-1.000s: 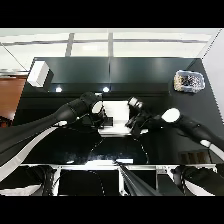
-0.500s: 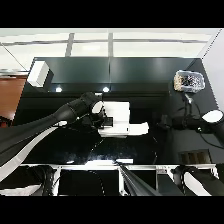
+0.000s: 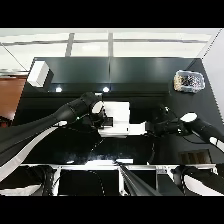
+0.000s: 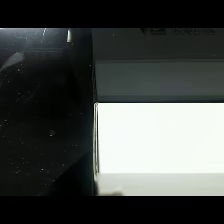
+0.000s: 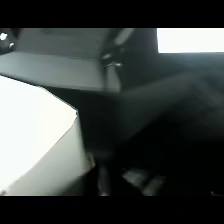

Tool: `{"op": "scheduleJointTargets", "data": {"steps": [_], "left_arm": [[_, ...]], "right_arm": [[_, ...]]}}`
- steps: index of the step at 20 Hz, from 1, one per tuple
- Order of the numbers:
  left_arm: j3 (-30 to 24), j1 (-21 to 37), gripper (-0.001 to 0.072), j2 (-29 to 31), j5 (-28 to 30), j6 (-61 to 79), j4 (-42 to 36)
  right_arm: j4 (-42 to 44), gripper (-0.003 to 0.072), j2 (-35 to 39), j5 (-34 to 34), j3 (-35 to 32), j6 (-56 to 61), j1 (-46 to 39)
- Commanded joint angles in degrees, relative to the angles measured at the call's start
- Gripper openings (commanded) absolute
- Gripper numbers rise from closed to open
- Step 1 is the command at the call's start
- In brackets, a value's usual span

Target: Fold the box and place the chain.

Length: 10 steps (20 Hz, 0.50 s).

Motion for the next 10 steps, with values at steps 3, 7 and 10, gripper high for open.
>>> {"op": "scheduleJointTargets", "data": {"steps": [3,7,10], "left_arm": [[0.04,0.04,0.0029,0.0,0.04,0.0,0.02],[0.04,0.04,0.0029,0.0,0.07,0.0,0.02],[0.04,0.04,0.0029,0.0,0.04,0.0,0.0]], "right_arm": [[3.8,0.0623,-2.62,8.44,9.16,-2.97,1.53],[4.66,0.0624,-2.62,13.31,10.78,-2.4,2.64],[4.76,0.0622,-2.62,12.35,10.78,-2.14,5.33]]}}
